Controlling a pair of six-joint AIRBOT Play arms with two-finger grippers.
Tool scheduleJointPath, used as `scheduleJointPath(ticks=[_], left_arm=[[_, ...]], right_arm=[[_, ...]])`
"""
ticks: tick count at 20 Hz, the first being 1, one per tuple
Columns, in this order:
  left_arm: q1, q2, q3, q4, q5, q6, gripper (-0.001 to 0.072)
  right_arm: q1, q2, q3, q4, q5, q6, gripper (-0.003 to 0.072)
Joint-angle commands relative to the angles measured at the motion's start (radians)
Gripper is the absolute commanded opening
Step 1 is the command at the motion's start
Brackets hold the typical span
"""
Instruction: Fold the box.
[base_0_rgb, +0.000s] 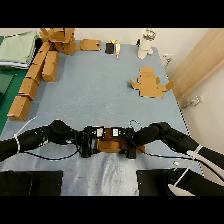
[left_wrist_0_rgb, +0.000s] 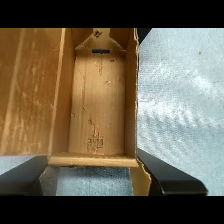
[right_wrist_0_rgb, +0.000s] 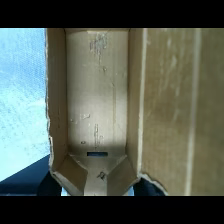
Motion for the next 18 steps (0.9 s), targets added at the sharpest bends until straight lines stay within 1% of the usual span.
scheduleJointPath(ticks=[1, 6, 7, 8, 11, 18], left_arm=[[0.000, 0.000, 0.000, 0.000, 0.000, 0.000, 0.0592], [0.000, 0.000, 0.000, 0.000, 0.000, 0.000, 0.0592], [0.000, 0.000, 0.000, 0.000, 0.000, 0.000, 0.0592], [0.000, 0.000, 0.000, 0.000, 0.000, 0.000, 0.0592], [0.000, 0.000, 0.000, 0.000, 0.000, 0.000, 0.0592], [0.000, 0.000, 0.000, 0.000, 0.000, 0.000, 0.0592]], right_arm=[[0.001, 0.001, -0.001, -0.007, 0.000, 0.000, 0.0525], [0.001, 0.001, 0.000, -0.006, -0.008, 0.000, 0.0524], [0.001, 0.001, 0.002, 0.002, -0.008, 0.000, 0.0611], [0.000, 0.001, 0.008, 0.002, -0.022, 0.002, 0.0714], [-0.002, 0.001, 0.044, -0.023, -0.101, 0.024, 0.0715], [-0.002, 0.013, 0.072, -0.187, -0.119, 0.235, 0.0715]])
